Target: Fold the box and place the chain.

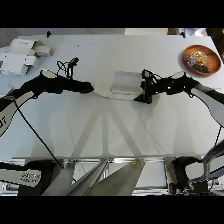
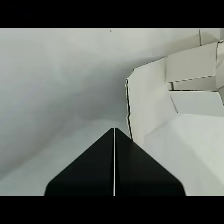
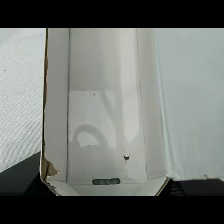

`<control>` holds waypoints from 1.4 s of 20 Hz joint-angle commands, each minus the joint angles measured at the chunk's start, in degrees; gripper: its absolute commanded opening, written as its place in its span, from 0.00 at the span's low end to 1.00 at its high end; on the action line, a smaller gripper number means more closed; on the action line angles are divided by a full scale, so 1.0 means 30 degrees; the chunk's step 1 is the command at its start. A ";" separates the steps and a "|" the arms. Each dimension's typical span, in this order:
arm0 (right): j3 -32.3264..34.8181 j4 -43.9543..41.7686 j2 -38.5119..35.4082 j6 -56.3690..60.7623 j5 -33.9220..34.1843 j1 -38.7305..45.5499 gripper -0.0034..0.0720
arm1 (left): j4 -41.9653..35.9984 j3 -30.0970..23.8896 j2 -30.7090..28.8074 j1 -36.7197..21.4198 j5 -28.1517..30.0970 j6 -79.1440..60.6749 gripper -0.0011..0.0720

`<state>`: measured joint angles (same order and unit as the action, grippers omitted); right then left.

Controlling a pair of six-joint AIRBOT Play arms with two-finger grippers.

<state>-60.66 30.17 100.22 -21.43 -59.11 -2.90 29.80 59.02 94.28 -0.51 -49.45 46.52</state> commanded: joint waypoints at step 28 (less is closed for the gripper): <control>-0.0015 -0.0007 0.0007 0.0007 0.0000 0.0000 0.75 | 0.3177 0.0015 0.0080 0.2900 0.3264 0.1370 0.02</control>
<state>-60.69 30.15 100.22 -21.43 -59.11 -2.90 36.53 59.02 94.45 8.16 -39.97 48.84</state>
